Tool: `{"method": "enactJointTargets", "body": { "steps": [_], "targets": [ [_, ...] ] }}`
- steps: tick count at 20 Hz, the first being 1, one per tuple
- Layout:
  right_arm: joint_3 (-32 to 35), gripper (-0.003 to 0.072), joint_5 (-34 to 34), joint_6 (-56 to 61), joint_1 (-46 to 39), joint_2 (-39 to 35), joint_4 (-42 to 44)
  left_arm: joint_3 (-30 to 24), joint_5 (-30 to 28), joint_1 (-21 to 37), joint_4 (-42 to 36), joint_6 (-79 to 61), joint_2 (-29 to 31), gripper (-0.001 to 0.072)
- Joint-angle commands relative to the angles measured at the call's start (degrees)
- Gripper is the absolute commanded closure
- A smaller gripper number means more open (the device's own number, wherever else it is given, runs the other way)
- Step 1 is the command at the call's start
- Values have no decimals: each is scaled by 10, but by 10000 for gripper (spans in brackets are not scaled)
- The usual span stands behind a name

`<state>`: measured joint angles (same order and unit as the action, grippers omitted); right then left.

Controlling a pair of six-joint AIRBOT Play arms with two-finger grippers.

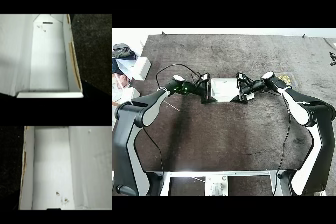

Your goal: Fold the box and place the chain.

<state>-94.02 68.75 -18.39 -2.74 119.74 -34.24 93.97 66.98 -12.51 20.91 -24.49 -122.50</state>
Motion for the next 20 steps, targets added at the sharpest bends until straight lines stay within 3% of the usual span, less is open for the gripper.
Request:
{"method": "enactJointTargets", "body": {
  "steps": [1, 2, 3, 5, 6, 20],
  "targets": [
    [0, 249, 0, 0, 0, 0, 0, 0, -3, 1, 25, 0, 0, 125],
    [0, 249, 0, 0, 0, 0, 0, 0, -3, 1, 35, 2, 0, 160],
    [0, 249, 0, 0, 0, 0, 0, 0, -3, 1, 42, 4, 0, 312],
    [0, 249, 0, 0, 0, 0, 0, 0, -3, 1, 42, 4, 0, 333],
    [0, 249, 0, 0, 0, 0, 0, 0, -3, 1, 42, 4, 0, 430],
    [0, 248, 0, 0, 0, 0, 0, 0, -4, 1, 41, 4, 0, 425]
  ]
}}
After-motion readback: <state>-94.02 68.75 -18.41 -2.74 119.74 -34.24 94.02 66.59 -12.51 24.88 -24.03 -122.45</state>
